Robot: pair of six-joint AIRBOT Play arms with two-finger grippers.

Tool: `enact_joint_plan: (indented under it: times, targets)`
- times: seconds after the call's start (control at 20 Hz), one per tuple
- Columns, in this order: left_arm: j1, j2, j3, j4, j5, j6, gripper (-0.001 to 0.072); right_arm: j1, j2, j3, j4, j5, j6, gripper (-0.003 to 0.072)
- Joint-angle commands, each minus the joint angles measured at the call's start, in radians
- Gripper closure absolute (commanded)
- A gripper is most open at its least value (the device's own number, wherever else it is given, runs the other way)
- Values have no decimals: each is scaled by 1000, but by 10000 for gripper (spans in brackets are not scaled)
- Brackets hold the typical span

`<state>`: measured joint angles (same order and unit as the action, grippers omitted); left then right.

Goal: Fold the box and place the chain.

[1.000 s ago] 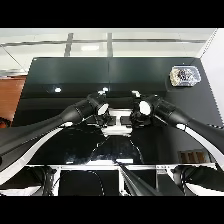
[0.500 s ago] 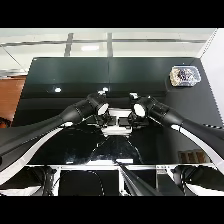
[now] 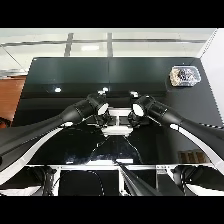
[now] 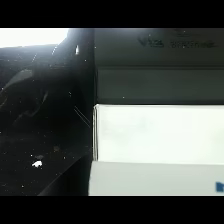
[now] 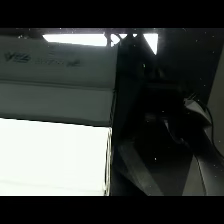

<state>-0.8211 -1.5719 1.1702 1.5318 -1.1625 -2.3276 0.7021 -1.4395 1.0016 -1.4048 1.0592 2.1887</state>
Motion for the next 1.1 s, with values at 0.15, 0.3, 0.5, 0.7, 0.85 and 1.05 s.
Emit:
enact_joint_plan:
  times: [0.15, 0.3, 0.5, 0.7, 0.85, 1.05]
  targets:
    - [1, 0, -1, 1, -2, 2, 680, 3, -1, 3, 2, -3, 8, 481]
    - [1, 0, -1, 1, -2, 2, 680, 3, -1, 3, 1, -1, 8, 485]
    - [1, 0, -1, 1, -2, 2, 680, 3, -5, 3, 1, 10, 8, 487]
    - [1, 0, -1, 1, -2, 2, 680, 3, -16, 3, 5, 23, 8, 488]
    - [1, 0, -1, 1, -2, 2, 680, 2, -21, 3, 28, 14, 8, 674]
    - [1, 0, -1, 0, -2, 2, 680, 2, -21, 3, 32, 18, 11, 674]
